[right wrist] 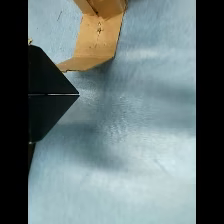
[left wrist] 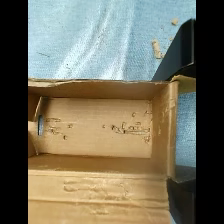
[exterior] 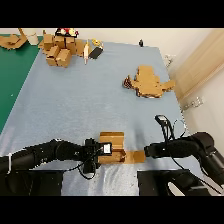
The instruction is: Fold the box.
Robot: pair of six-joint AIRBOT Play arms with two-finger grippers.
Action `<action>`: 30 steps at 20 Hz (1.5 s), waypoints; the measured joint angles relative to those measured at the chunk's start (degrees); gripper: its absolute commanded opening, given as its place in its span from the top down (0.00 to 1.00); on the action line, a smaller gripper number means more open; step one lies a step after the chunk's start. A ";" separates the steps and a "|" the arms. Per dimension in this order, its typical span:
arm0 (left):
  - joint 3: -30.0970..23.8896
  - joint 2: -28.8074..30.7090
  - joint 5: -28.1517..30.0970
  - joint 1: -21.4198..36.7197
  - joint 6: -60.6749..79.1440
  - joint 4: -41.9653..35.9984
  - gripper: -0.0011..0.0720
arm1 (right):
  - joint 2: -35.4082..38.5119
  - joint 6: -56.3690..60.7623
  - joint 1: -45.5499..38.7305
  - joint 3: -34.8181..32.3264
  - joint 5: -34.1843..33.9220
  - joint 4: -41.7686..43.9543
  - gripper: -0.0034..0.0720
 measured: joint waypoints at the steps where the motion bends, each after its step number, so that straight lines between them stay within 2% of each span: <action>1: 0.00 0.00 0.00 0.00 0.00 0.00 0.48 | -0.92 0.61 -0.35 -1.14 0.98 1.18 0.95; 8: 0.00 0.00 0.00 0.00 0.00 0.00 0.48 | -4.22 -0.28 -1.09 -4.96 6.21 10.80 0.95; 21: 0.00 0.00 0.00 0.00 0.02 0.00 0.48 | -7.82 -3.78 0.20 -6.36 8.96 16.57 0.95; 29: 0.00 0.00 0.00 0.00 0.00 0.00 0.48 | -3.21 -2.25 4.79 -4.39 10.88 19.98 0.95; 30: 0.00 0.00 0.00 0.00 0.02 0.00 0.48 | -2.40 -1.99 5.05 -4.20 10.93 20.15 0.88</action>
